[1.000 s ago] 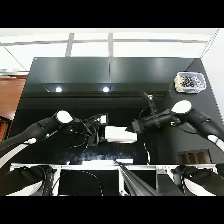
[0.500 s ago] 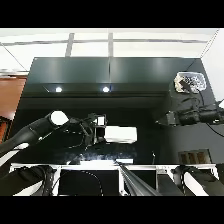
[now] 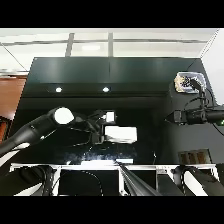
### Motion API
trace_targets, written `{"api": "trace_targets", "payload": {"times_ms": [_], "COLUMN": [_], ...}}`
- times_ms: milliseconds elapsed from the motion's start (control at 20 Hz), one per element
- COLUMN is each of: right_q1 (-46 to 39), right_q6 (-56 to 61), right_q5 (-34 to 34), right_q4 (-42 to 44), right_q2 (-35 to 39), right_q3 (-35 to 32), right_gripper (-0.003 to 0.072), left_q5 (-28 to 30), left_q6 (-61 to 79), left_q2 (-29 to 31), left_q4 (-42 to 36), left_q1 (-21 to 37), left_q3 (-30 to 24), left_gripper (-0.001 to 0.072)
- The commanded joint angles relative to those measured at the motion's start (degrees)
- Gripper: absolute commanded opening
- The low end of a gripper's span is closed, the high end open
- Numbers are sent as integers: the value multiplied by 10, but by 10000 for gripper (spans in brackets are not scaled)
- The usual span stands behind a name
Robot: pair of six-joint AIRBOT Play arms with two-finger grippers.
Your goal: Fold the box and place the chain.
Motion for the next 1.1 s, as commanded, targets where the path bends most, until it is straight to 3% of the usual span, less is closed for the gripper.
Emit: {"api": "trace_targets", "payload": {"times_ms": [0,200,550,1050], "right_q1": [-2,-2,-2,-2], "right_q6": [1,0,-2,-12], "right_q5": [-9,-20,-27,-31], "right_q4": [-2,-7,-6,-6], "right_q2": [1,1,1,1], "right_q3": [0,0,0,0], "right_gripper": [8,9,9,9], "left_q5": [-6,-15,-74,-69], "left_q6": [-46,-68,-78,-84], "left_q2": [-78,-134,-135,-135], "left_q4": [3,2,2,25], "left_q1": [-33,-49,-51,-61], "left_q3": [70,114,124,124], "left_gripper": [719,720,720,720]}}
